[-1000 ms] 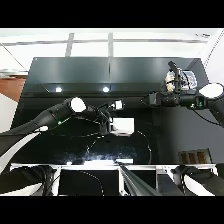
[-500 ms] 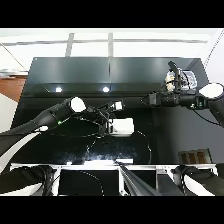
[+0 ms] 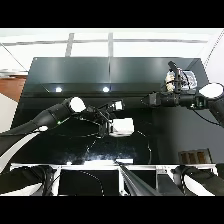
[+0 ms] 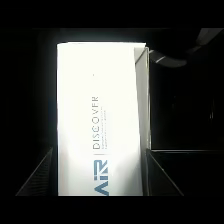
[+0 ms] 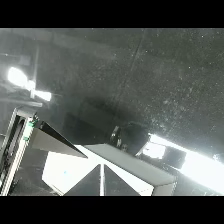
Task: Fold the box and place the chain.
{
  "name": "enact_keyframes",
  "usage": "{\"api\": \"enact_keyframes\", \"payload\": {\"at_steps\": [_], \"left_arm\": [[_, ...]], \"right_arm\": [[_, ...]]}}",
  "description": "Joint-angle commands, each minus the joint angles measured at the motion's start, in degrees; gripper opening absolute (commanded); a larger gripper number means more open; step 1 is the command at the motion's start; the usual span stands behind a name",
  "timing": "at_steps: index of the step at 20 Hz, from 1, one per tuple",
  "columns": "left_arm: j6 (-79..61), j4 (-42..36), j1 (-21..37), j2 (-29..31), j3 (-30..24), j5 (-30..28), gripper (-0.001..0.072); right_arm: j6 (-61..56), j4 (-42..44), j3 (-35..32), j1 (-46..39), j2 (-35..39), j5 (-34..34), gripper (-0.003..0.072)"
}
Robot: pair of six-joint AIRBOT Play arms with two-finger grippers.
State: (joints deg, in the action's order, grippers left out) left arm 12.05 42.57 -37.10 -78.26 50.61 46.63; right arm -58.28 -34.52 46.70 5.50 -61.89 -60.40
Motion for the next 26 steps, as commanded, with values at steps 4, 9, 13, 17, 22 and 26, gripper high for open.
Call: {"api": "enact_keyframes", "payload": {"at_steps": [4,9,13,17,22,26], "left_arm": [[0.2,0.0,0.0,0.3,0.1,-0.9,0.0705],[0.4,0.0,0.0,0.9,0.0,0.0,0.0706],[0.9,0.3,-0.2,0.9,0.0,0.8,0.0705],[3.9,2.4,-0.8,0.9,0.0,0.8,0.0705],[3.9,2.4,-0.9,0.9,0.0,0.5,0.0705],[3.9,2.4,-0.9,0.9,0.0,0.4,0.0705]], "right_arm": [[0.0,0.0,0.0,0.0,0.0,-0.4,0.0032],[0.0,0.0,0.0,0.0,0.0,-0.4,0.0032],[0.0,0.0,0.0,0.0,0.0,-0.4,0.0033],[0.0,0.0,0.0,0.0,0.0,-0.4,0.0033],[0.0,0.0,0.0,0.0,0.0,-0.4,0.0032],[0.0,0.0,0.0,0.0,0.0,-0.4,0.0032]]}}
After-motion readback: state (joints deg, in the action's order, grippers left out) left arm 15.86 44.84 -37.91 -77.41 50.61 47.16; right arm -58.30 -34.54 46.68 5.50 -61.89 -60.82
